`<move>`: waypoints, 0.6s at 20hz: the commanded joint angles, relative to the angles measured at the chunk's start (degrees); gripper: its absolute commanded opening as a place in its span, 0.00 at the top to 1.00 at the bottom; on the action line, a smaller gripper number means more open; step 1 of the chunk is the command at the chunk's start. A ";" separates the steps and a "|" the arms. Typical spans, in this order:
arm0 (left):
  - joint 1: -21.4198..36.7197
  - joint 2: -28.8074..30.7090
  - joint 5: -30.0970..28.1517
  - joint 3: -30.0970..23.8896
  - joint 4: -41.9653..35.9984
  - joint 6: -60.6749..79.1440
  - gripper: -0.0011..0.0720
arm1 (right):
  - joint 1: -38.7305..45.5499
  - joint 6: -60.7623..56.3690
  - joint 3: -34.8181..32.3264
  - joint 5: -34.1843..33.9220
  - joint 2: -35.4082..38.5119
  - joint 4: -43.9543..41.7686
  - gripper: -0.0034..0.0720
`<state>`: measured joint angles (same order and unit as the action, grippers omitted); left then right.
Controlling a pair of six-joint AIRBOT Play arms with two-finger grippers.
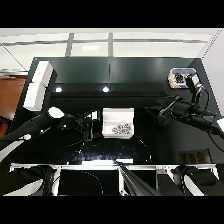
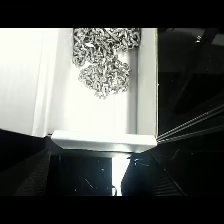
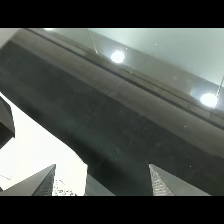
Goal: Fold the box and place the chain.
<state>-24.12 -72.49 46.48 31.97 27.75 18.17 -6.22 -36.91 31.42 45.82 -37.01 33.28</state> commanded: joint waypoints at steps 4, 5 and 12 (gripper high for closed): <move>-1.57 -0.52 -1.53 0.66 0.04 -0.74 0.02 | 0.02 0.00 -0.02 0.00 -0.04 0.02 0.03; -1.66 -0.59 -1.53 0.72 0.02 -0.72 0.02 | 0.02 0.00 -0.02 0.00 -0.04 0.02 0.02; -3.32 -1.66 -1.68 1.86 0.72 -1.07 0.18 | 0.00 -0.15 -0.02 0.20 -0.04 0.39 0.02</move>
<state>-26.92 -73.91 45.01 33.54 28.14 17.26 -6.22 -36.88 31.42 45.84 -37.06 33.41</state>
